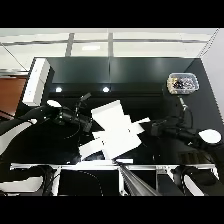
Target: Fold the box and place the chain.
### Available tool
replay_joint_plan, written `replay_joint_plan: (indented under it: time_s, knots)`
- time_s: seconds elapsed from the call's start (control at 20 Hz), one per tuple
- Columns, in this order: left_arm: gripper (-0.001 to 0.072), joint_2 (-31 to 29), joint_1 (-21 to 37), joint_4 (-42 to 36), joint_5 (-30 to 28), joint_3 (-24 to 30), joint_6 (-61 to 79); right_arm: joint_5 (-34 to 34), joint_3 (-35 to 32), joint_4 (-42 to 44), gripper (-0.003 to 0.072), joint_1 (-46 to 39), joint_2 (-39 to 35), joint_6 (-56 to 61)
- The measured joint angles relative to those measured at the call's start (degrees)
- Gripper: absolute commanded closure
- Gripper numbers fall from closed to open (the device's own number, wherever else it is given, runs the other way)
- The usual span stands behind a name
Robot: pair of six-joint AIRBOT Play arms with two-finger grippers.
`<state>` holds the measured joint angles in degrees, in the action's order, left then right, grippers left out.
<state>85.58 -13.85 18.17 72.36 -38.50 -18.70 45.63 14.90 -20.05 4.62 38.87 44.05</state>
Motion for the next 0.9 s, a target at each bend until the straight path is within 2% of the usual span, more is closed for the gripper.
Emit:
replay_joint_plan:
  time_s: [0.2,0.4,0.55,0.65,0.9]
  knots:
    - [0.0689,-2.8,-1.18,3.76,-1.75,-1.75,0.42,4.26,7.91,-14.32,-0.0015,-7.78,0.0,2.27]
    - [0.0686,-11.52,-6.21,8.39,-6.03,-2.14,5.92,5.68,13.53,-24.13,-0.0015,-11.21,0.02,2.01]
    - [0.0684,-15.96,-11.43,12.76,-13.77,-1.66,13.35,3.04,14.99,-25.14,-0.0015,-11.8,0.02,1.68]
    - [0.0685,-16.5,-14.1,14.38,-19.65,-1.14,16.31,2.32,15.21,-25.03,-0.0015,-11.23,0.0,-0.9]
    - [0.0684,-11.72,-17.14,16.11,-26.8,-0.55,20.44,5.01,12.52,-25.0,-0.0015,-6.19,0.2,-13.66]
